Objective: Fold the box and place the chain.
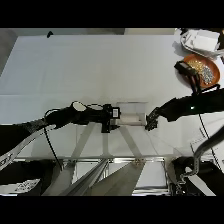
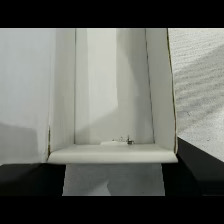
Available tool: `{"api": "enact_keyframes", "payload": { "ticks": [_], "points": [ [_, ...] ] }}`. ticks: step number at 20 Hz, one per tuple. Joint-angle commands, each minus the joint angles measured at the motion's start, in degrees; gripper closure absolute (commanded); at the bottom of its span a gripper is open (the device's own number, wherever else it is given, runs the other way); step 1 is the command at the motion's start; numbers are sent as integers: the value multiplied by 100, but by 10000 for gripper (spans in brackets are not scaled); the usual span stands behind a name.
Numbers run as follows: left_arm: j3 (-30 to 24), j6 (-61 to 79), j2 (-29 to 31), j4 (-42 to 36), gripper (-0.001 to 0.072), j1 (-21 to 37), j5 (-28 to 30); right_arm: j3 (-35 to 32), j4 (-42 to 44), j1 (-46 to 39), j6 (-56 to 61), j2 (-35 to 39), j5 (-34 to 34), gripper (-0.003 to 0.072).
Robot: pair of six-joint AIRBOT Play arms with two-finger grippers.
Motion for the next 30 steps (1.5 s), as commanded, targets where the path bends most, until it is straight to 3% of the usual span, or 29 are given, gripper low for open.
{"api": "enact_keyframes", "payload": {
  "ticks": [1, 7, 13, 18, 20, 25, 28, 30],
  "points": [
    [2, 0, 4, 0, 621, -2, 0, -304, 9, 654, -55, -83, -848, 674],
    [2, 0, 4, 0, 621, -2, 0, -310, -98, 1447, -44, -769, -1425, 674],
    [2, 0, 4, 0, 621, -2, 0, -310, -170, 1878, 98, -1856, -1740, 674],
    [2, 0, 4, 0, 621, -2, 0, -310, -170, 1996, 122, -2280, -2116, 668],
    [2, 0, 4, 0, 621, -2, 0, -310, -166, 1996, 125, -2284, -2155, 556],
    [2, 0, 4, 0, 621, -2, 0, -310, -168, 1996, 122, -2284, -2181, 551],
    [2, 0, 4, 0, 621, -2, 0, -310, -177, 1993, 208, -2284, -2153, 377],
    [2, 0, 4, 0, 621, -2, 0, -308, -170, 1993, 363, -2262, -2151, 343]
  ]
}}
